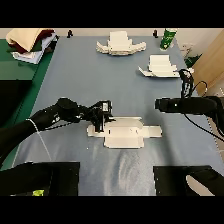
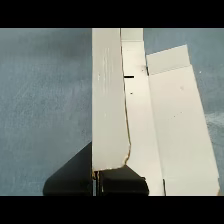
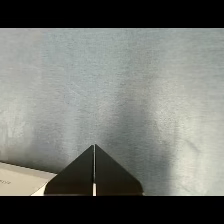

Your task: Fold the box.

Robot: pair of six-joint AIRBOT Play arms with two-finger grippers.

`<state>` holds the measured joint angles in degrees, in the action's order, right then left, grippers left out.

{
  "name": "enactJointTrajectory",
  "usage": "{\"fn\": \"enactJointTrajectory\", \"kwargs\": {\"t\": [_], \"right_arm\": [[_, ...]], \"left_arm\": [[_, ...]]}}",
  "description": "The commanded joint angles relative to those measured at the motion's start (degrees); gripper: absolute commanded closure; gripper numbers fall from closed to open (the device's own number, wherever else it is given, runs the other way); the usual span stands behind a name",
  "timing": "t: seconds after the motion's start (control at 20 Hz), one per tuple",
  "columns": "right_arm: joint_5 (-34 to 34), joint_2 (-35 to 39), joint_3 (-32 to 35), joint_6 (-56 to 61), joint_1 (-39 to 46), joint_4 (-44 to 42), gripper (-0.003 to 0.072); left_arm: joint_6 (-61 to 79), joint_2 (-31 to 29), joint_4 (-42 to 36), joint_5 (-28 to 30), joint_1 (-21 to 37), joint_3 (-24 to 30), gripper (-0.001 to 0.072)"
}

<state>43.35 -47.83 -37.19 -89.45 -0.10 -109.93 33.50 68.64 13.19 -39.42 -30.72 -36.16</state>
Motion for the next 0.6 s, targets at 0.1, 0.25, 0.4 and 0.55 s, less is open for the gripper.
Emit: {"fn": "enactJointTrajectory", "kwargs": {"t": [0.1, 0.25, 0.4, 0.55], "right_arm": [[0.02, 0.0, 0.07, 0.0, -0.02, -0.07, 0.0683], [0.0, 0.0, 0.07, 0.0, -0.02, -0.42, 0.0683], [0.02, 0.0, 0.07, 0.0, -0.02, -0.46, 0.0683], [0.0, 0.0, 0.07, -0.07, -0.02, -0.46, 0.0683]], "left_arm": [[-1.75, 0.46, -1.64, 1.31, -0.02, 1.05, 0.0697], [-2.05, 0.46, -1.42, 0.66, -0.02, 1.11, 0.0697], [-6.01, 0.46, -1.09, -1.7, -0.02, 1.11, 0.0697], [-11.19, 0.46, 3.13, -4.81, -0.02, 1.11, 0.0696]]}}
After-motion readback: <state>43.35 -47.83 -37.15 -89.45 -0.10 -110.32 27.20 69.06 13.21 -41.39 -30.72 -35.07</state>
